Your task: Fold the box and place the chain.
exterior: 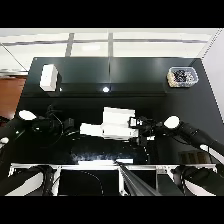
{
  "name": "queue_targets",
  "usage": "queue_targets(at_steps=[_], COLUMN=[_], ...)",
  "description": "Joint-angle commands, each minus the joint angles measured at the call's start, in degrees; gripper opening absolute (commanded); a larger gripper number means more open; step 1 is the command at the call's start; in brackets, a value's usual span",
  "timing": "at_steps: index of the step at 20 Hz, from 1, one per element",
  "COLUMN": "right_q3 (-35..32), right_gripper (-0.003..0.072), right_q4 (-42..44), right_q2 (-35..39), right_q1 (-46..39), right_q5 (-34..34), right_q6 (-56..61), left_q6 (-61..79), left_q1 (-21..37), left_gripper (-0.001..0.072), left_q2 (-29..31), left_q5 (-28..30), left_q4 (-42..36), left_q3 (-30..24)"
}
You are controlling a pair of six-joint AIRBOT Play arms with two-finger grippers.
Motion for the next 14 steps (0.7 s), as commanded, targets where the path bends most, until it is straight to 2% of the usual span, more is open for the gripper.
queue_targets(at_steps=[1,4,8,11,12,13,14], right_q3=[0.04,0.04,0.04,0.04,0.04,0.04,0.04], right_gripper=[0.0397,0.0397,0.0397,0.0397,0.0397,0.0397,0.0397], right_q4=[0.0,0.0,0.0,0.0,0.0,0.0,0.0], right_q2=[0.02,0.02,0.0,0.0,0.0,0.0,0.0], right_q1=[-0.02,-0.02,-0.02,-0.02,-0.02,-0.02,-0.02], right_q5=[0.0,0.0,0.0,0.02,0.0,0.02,0.02], right_q6=[0.02,0.0,0.0,0.0,0.0,0.0,0.0], left_q6=[10.78,15.02,14.88,14.8,14.64,14.6,14.6], left_q1=[-0.81,-2.89,-9.57,-14.51,-15.15,-15.34,-15.32], left_gripper=[0.0032,0.0032,0.0032,0.0049,0.011,0.0228,0.0463], left_q2=[-7.78,-8.35,-8.37,-8.35,-8.35,-8.35,-8.35], left_q5=[-2.75,-3.06,-1.95,-1.11,-1.6,-2.82,-4.57], left_q4=[-11.06,-13.4,-8.9,-8.68,-8.68,-8.68,-8.66], left_q3=[0.17,1.49,4.44,7.74,8.98,10.23,11.28])
